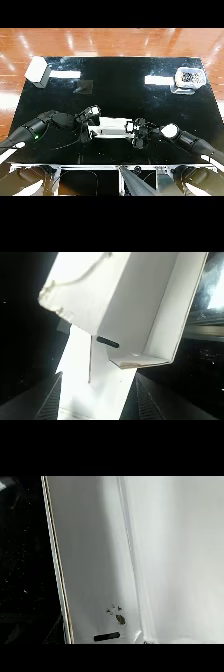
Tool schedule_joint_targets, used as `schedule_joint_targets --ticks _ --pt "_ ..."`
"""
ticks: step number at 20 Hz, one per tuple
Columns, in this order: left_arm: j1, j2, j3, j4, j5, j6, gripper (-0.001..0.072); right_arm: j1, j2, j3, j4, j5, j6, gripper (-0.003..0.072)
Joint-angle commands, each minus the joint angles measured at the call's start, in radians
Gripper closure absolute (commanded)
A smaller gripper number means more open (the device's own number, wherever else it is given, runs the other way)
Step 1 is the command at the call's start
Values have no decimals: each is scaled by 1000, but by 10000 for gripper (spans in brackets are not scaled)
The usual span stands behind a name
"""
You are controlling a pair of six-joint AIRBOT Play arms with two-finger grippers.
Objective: Fold the box and place the chain.
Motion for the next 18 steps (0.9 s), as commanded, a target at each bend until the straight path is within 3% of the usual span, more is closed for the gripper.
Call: schedule_joint_targets --ticks 1,8,18 --pt "-1 -3 0 -5 -2 1 161 0 -1 0 0 0 0 192" --pt "-108 -3 3 -4 -42 26 162 0 -1 0 0 0 0 192" --pt "-105 -2 3 3 -39 22 163 0 -1 0 0 0 0 191"
